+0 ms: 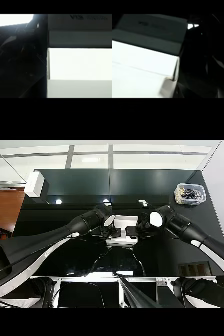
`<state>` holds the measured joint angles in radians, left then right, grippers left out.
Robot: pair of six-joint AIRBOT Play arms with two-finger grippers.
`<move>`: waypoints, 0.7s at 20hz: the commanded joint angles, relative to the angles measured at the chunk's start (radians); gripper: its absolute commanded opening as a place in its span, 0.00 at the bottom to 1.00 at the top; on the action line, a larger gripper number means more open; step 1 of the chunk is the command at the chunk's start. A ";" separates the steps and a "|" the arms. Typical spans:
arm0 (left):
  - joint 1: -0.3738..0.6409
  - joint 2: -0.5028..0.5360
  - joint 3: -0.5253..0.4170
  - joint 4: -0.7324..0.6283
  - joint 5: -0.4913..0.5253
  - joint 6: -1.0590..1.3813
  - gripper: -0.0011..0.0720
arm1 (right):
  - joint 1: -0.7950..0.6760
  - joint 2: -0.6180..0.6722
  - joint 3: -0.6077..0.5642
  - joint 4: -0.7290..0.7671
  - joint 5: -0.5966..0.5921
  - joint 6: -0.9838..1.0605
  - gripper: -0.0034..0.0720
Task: Fold the box and place the chain.
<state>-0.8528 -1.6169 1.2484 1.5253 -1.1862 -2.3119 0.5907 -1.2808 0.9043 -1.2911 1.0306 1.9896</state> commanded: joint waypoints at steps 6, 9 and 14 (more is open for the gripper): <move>0.001 0.000 0.000 0.000 0.000 0.000 0.05 | 0.062 -0.076 0.032 -0.113 0.092 0.120 0.52; 0.001 0.000 0.000 0.000 0.000 0.000 0.05 | 0.078 -0.095 0.057 -0.158 0.117 0.164 0.52; 0.001 0.000 0.000 0.000 0.000 0.000 0.05 | 0.080 -0.155 0.107 -0.161 0.122 0.192 0.52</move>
<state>-0.8528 -1.6169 1.2484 1.5249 -1.1862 -2.3127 0.6662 -1.4048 0.9848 -1.4380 1.1397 2.1559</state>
